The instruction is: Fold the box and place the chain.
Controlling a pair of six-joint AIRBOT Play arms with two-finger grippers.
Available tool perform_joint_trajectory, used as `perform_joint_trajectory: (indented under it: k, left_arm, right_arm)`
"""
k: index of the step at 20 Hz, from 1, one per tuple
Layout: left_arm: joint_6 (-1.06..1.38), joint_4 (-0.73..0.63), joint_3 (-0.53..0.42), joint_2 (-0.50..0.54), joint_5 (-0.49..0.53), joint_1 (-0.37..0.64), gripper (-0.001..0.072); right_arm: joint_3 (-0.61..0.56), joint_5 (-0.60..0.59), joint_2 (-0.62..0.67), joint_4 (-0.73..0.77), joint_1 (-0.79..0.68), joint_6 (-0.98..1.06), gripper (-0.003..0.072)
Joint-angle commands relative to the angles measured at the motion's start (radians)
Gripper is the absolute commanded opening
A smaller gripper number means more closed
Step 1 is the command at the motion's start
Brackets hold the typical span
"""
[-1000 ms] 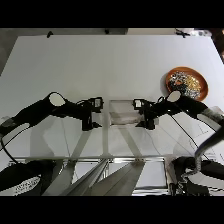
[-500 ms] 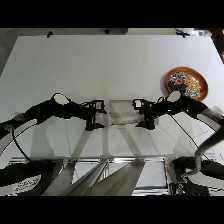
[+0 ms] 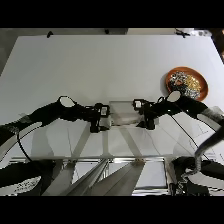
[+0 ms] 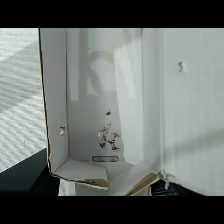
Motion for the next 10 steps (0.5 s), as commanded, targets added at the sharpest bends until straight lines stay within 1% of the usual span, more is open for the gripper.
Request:
perform_joint_trajectory:
  k: [1,6,10]
  left_arm:
    - [0.0,-0.014,0.0,-0.009,0.011,-0.018,0.0715]
    - [-0.005,-0.043,0.0,-0.009,0.021,-0.018,0.0714]
    - [-0.053,-0.076,0.0,-0.031,0.055,-0.031,0.0713]
  right_arm:
    - [0.0,-0.002,0.0,0.002,0.0,0.003,0.0333]
    - [0.0,-0.002,0.0,0.002,0.0,0.003,0.0333]
    - [0.0,-0.001,0.0,0.002,0.0,0.003,0.0333]
